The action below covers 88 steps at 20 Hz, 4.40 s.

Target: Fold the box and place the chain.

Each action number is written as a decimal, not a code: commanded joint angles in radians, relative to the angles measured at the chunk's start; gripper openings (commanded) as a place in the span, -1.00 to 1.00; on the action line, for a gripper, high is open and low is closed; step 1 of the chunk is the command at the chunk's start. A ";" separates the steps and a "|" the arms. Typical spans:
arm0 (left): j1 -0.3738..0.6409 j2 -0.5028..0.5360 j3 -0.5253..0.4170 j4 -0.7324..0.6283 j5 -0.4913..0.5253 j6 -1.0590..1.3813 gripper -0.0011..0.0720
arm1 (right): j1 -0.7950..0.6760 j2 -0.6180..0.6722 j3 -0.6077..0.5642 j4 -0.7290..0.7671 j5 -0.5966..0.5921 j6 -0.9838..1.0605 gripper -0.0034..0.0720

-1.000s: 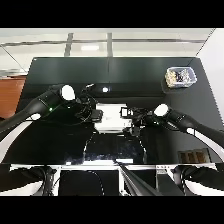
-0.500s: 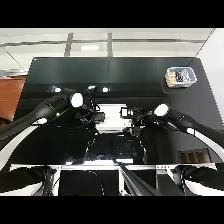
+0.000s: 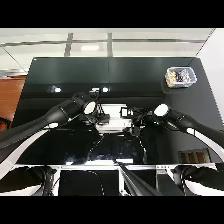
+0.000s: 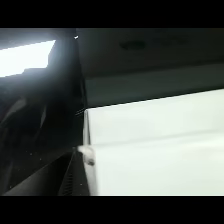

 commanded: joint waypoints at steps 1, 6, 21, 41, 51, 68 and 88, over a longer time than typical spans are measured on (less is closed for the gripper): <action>-0.010 -0.029 0.017 0.006 -0.027 -0.053 -0.04 | 0.000 -0.001 0.000 0.000 0.000 0.000 -0.27; -0.010 -0.030 0.017 0.006 -0.027 -0.064 -0.04 | 0.000 -0.001 0.000 0.000 0.000 0.000 -0.27; -0.009 -0.030 0.019 -0.013 -0.005 -0.065 0.43 | 0.000 -0.001 0.000 0.000 0.000 0.000 -0.27; -0.010 -0.051 0.019 -0.017 -0.016 -0.064 -0.91 | 0.000 -0.001 0.000 0.000 0.000 0.000 -0.27; -0.010 -0.051 0.019 -0.017 -0.016 -0.062 -0.91 | 0.000 -0.001 0.000 0.000 0.000 0.000 -0.27; -0.009 -0.051 0.019 -0.039 -0.013 -0.062 -0.91 | -0.003 0.098 0.000 -0.211 0.046 0.114 0.99; -0.010 -0.051 0.019 -0.028 -0.008 -0.062 -0.91 | 0.001 0.108 -0.001 0.047 0.068 0.132 -0.27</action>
